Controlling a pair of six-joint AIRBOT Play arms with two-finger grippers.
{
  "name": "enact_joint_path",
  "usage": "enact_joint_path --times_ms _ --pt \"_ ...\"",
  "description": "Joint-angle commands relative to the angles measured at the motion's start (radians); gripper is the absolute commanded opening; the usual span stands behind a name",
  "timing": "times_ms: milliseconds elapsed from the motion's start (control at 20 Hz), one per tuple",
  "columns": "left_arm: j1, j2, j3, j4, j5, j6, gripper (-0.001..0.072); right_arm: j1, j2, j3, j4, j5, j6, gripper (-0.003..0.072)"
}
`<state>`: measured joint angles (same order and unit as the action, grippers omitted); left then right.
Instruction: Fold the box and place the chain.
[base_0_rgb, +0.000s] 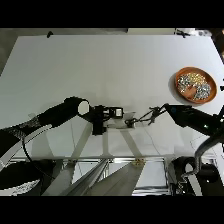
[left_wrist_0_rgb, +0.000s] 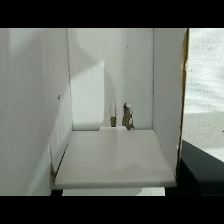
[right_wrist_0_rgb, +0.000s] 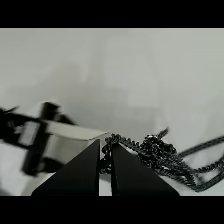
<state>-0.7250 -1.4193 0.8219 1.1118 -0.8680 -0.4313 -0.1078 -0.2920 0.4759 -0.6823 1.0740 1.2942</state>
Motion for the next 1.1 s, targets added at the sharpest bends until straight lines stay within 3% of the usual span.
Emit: enact_joint_path --times_ms 0,300,600,800,1050 --pt "0.0 0.001 0.0 0.0 0.0 0.0 0.021 0.001 0.027 0.001 0.162 0.083 -0.036 0.0019" --pt "0.0 0.001 0.0 0.0 0.0 0.0 0.021 0.001 0.026 0.001 0.161 0.14 -0.036 0.0019" --pt "0.0 0.001 0.0 0.0 0.0 0.0 0.021 0.001 -0.017 -0.014 0.16 0.121 -0.037 0.0019" --pt "0.0 0.001 0.0 0.0 0.0 0.0 0.021 0.047 -0.208 -0.013 0.172 0.061 -0.103 0.0019" --pt "0.0 0.001 0.0 0.0 0.0 0.0 0.021 0.275 -0.506 0.028 0.152 0.063 -0.201 0.0019"
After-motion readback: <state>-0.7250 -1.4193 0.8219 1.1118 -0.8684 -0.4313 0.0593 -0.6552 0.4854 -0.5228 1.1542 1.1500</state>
